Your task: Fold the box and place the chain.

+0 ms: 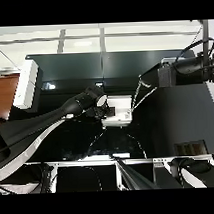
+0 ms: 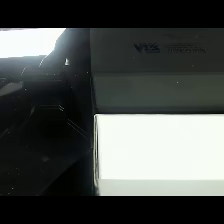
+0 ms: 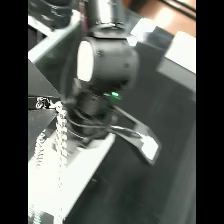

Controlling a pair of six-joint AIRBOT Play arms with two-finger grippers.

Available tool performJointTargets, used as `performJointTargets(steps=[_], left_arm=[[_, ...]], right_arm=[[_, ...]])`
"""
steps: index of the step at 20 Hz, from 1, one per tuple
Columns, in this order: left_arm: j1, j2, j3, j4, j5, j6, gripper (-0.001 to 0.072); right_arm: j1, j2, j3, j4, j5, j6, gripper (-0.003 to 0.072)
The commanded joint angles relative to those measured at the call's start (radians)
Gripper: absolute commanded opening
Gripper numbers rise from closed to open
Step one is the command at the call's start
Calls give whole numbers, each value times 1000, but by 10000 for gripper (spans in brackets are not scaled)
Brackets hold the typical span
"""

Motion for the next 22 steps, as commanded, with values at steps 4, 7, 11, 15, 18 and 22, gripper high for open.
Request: performJointTargets(steps=[4, 7, 11, 15, 18, 22], left_arm=[[1, 0, 0, 0, 0, 0, 30], [1, 0, 0, 0, 0, 0, 31], [1, 0, 0, 0, 0, 0, 31], [1, 0, 0, 0, 0, 0, 31], [1, 0, 0, 0, 0, 0, 31], [1, 0, 0, 0, 0, 0, 31]], right_arm=[[33, 0, -55, 8, 155, 6, 23], [85, -16, -178, 46, -11, 6, 24], [134, -88, -278, 102, -237, 23, 23], [112, -156, -278, 83, -282, 21, 23], [25, -156, -257, 84, -160, 2, 24], [-148, -135, -167, 87, 68, -45, 24]])
